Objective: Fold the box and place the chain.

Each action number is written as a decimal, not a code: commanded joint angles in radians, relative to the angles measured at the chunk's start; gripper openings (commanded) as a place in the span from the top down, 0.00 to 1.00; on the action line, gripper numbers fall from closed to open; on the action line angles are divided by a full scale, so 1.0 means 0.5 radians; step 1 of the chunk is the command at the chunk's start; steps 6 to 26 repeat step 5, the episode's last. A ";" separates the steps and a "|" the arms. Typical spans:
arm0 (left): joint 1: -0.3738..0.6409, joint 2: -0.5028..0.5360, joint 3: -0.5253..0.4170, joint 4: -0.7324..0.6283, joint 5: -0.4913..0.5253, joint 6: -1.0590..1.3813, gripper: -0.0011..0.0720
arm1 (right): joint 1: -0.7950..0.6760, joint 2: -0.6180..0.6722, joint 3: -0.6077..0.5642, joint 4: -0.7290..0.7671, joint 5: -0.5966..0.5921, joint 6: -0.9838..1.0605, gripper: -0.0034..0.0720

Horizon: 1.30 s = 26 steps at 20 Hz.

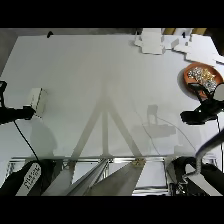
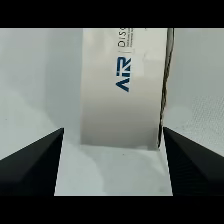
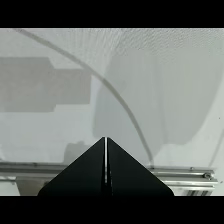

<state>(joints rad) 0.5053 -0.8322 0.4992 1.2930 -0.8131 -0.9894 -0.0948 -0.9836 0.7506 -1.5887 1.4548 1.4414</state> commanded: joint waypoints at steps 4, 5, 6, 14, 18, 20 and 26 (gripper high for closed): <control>-0.056 0.353 0.000 0.054 -0.033 -0.051 0.03 | -0.002 0.002 -0.001 0.001 0.000 0.000 0.93; -0.091 0.358 0.000 0.056 -0.032 -0.050 0.03 | -0.002 0.002 -0.001 0.001 0.000 0.000 0.93; -0.091 0.358 0.000 0.056 -0.032 -0.050 0.03 | -0.002 0.002 -0.001 0.001 0.000 0.000 0.93; -0.091 0.358 0.000 0.056 -0.032 -0.050 0.03 | -0.002 0.002 -0.001 0.001 0.000 0.000 0.93; -0.091 0.358 0.000 0.056 -0.032 -0.050 0.03 | -0.002 0.002 -0.001 0.001 0.000 0.000 0.93; -0.091 0.358 0.000 0.056 -0.032 -0.050 0.03 | -0.002 0.002 -0.001 0.001 0.000 0.000 0.93; -0.091 0.358 0.000 0.056 -0.032 -0.050 0.03 | -0.002 0.002 -0.001 0.001 0.000 0.000 0.93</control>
